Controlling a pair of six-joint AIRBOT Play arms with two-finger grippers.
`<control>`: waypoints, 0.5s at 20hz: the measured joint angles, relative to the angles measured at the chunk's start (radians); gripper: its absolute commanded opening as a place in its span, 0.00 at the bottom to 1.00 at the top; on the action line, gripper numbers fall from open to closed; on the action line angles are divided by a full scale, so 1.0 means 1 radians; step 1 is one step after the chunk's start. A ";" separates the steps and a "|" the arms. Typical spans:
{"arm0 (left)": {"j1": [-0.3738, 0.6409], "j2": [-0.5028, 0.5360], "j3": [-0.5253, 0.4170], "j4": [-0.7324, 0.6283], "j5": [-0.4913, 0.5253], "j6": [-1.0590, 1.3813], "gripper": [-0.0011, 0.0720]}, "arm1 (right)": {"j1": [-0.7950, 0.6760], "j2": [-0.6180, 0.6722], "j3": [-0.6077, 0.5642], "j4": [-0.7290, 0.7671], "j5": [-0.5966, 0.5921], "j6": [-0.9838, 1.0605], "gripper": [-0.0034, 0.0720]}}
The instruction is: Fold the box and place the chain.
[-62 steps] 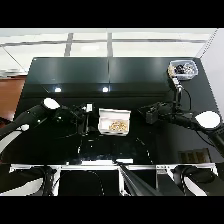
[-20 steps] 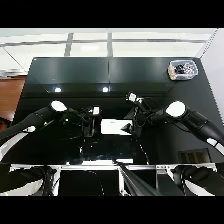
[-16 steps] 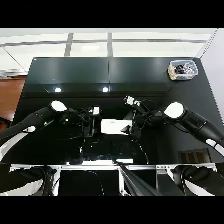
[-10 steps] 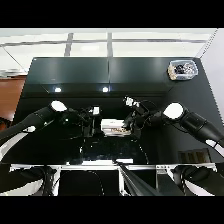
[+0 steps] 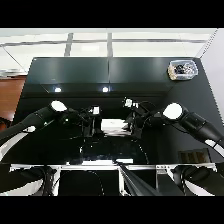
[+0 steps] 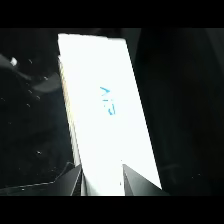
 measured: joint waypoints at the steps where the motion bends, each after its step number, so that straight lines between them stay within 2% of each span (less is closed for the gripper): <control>1: 0.000 0.000 0.000 0.000 0.000 0.000 0.56 | 0.000 0.000 0.000 -0.005 -0.001 0.000 0.46; 10: 0.000 0.000 0.000 0.001 -0.001 0.000 0.56 | 0.000 -0.001 -0.017 -0.018 0.000 -0.001 0.46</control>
